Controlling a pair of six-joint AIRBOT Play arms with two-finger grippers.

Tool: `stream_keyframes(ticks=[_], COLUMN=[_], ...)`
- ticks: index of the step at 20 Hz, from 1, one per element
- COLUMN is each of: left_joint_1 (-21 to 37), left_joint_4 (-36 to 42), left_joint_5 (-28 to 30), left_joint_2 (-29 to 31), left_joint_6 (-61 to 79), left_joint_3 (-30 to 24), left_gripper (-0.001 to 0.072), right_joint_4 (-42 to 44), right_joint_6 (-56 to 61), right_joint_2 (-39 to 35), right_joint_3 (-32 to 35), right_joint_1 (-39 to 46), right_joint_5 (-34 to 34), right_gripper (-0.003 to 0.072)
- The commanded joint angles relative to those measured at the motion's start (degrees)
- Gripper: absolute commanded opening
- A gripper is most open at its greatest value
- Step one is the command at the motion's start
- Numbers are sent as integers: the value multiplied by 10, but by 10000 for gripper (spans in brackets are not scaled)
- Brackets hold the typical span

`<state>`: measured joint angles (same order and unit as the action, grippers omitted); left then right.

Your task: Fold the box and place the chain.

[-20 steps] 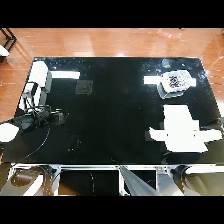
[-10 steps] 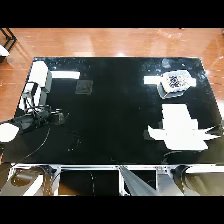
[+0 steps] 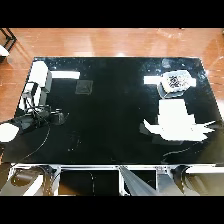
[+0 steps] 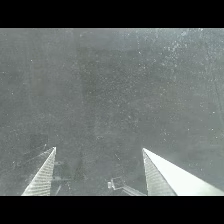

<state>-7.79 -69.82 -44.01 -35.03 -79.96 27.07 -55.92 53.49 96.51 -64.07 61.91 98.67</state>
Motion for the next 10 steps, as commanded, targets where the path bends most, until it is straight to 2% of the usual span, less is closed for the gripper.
stream_keyframes(ticks=[1, 5, 10], left_joint_1=[0, 0, 0], left_joint_4=[0, 31, 42], left_joint_5=[0, -2, -27], left_joint_2=[0, 0, 0], left_joint_6=[0, 0, 16], left_joint_3=[0, 0, 0], left_gripper=[625, 624, 624], right_joint_4=[25, 26, 45], right_joint_6=[-13, -12, -3], right_joint_2=[-26, -81, -169], right_joint_3=[22, 64, 132], right_joint_1=[-7, -50, -132], right_joint_5=[-8, -49, -67], right_gripper=[18, 19, 19])
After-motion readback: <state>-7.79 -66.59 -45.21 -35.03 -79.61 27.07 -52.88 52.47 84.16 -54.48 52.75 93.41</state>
